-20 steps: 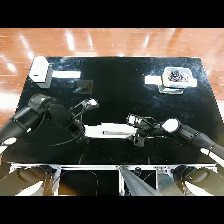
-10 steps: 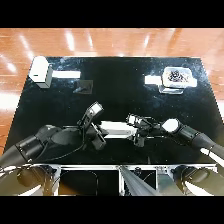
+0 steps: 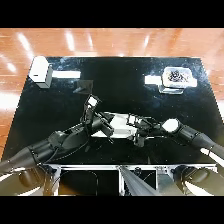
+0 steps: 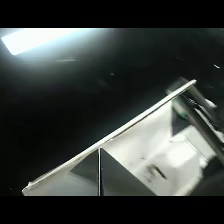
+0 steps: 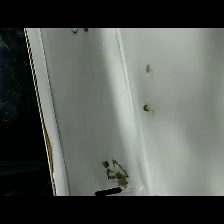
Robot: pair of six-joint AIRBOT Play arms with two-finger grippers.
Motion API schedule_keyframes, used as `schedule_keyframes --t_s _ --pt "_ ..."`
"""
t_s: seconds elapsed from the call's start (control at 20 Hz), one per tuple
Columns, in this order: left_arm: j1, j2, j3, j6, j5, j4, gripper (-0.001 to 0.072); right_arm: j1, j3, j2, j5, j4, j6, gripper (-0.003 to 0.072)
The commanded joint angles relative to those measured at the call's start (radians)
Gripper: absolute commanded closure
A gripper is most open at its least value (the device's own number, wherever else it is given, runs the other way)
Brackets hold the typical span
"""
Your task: Fold the box and place the chain.
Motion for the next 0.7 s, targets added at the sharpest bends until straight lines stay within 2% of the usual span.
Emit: schedule_keyframes --t_s 0.0,0.25,0.45,0.65 --pt "-0.007 -0.067 0.0 -0.015 -0.082 0.0 0.0688 0.0 -0.001 0.0 0.001 0.0 0.0 0.0134" --pt "-0.007 -0.148 0.0 -0.039 -0.037 0.0 0.0688 0.0 -0.001 0.0 0.002 0.0 0.0 0.0134" --pt "-0.007 -0.153 0.0 -0.065 0.027 0.0 0.0688 0.0 -0.001 0.0 0.002 0.0 0.0 0.0134" --pt "-0.007 -0.147 0.009 -0.084 0.03 0.006 0.0688 0.0 -0.001 -0.001 0.002 0.0 0.0 0.0134"
